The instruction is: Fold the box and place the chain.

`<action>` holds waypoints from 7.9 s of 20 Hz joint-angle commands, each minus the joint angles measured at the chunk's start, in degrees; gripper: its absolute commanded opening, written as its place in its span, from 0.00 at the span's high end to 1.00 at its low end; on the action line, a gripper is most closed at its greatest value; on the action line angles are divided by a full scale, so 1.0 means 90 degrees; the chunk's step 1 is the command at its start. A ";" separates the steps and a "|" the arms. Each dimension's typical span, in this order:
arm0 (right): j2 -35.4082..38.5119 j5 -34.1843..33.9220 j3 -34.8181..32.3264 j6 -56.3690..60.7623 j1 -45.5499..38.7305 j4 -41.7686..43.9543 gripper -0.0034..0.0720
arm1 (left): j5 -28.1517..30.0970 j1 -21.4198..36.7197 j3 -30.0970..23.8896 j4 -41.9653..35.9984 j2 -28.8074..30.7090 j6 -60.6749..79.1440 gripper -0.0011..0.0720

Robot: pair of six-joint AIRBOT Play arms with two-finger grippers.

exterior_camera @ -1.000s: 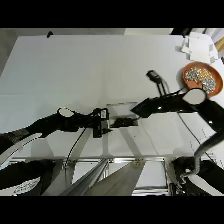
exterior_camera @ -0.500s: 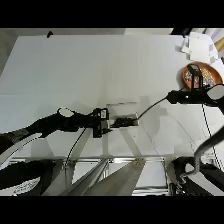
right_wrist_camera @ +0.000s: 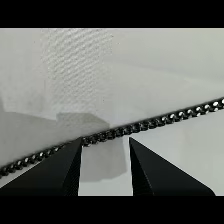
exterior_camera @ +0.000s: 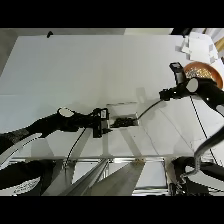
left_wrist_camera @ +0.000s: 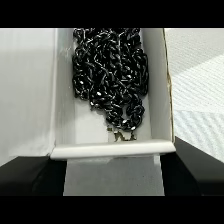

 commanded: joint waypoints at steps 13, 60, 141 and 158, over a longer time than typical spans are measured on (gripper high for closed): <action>-0.0658 0.0323 0.0112 0.0452 0.0238 -0.0389 0.69 | 0.0000 -0.0002 0.0000 0.0002 0.0002 0.0000 0.84; 0.2467 0.1989 0.0097 -0.2693 0.2052 0.4728 0.94 | 0.0000 -0.0002 0.0000 0.0002 0.0002 0.0000 0.84; 0.0782 0.1409 0.0442 -0.6441 0.3604 0.2385 0.79 | 0.0000 -0.0002 0.0000 0.0002 0.0002 0.0000 0.84; 0.0782 0.1819 0.0410 -0.6387 0.3604 0.2380 0.60 | 0.0000 -0.0002 0.0000 0.0002 0.0002 0.0000 0.84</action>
